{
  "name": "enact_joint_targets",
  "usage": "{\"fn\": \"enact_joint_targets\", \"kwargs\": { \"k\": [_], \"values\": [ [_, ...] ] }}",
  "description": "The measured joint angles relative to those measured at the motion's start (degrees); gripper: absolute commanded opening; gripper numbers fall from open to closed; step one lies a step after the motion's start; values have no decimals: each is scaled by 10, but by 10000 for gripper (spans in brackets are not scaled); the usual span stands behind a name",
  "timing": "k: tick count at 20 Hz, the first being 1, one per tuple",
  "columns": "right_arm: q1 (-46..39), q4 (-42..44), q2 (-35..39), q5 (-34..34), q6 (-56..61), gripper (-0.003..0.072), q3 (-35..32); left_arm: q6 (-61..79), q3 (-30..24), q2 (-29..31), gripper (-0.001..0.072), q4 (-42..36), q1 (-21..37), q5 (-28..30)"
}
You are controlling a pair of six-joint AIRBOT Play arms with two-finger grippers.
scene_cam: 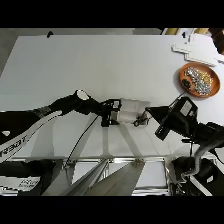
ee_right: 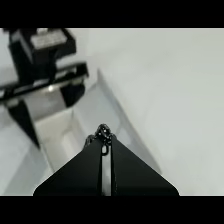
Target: Fold the box and place the chain.
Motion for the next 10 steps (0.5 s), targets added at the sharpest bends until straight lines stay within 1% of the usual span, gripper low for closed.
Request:
{"fn": "enact_joint_targets", "kwargs": {
  "k": [6, 8, 10],
  "values": [
    [0, 55, -8, -106, 21, 19, 1, 0, 0, 0, 207, 0, 0, 0],
    [0, 63, -9, -121, 24, 19, 2, 0, 0, 0, 207, 0, 0, 0],
    [0, 67, -14, -117, 25, 19, 2, 0, 0, 0, 207, 0, 0, 0]
  ]
}}
